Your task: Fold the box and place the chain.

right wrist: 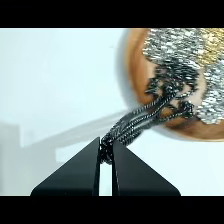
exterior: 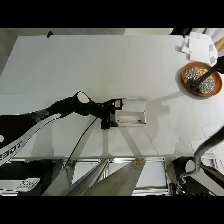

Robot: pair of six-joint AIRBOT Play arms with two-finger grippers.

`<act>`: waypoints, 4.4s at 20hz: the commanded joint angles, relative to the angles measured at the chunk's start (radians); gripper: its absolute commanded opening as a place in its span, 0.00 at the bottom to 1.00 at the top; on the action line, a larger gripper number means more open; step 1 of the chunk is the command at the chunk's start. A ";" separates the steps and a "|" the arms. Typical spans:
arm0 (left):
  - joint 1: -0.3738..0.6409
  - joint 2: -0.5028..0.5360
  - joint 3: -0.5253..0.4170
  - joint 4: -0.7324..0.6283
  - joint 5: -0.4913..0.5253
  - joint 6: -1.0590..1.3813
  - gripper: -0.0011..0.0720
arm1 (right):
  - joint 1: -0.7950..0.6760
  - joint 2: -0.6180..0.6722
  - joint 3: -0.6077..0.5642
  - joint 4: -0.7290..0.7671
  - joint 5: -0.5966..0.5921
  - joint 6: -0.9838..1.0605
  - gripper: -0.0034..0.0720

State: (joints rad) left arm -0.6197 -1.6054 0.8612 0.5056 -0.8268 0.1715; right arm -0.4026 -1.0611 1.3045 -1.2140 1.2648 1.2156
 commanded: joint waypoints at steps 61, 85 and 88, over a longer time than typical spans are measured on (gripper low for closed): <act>0.001 0.001 0.000 0.000 0.000 0.000 0.03 | 0.852 -0.048 -0.633 0.334 -0.425 -0.087 0.06; 0.001 0.001 0.000 0.000 0.000 0.000 0.03 | 0.553 0.213 -0.653 -0.271 -0.214 -0.032 0.46; 0.001 0.001 0.000 0.000 0.000 0.000 0.03 | 0.527 0.114 -0.654 -0.257 -0.293 -0.008 0.50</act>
State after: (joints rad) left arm -0.6197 -1.6054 0.8612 0.5060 -0.8268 0.1719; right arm 0.1726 -0.8928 0.6548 -1.4380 1.0183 1.1744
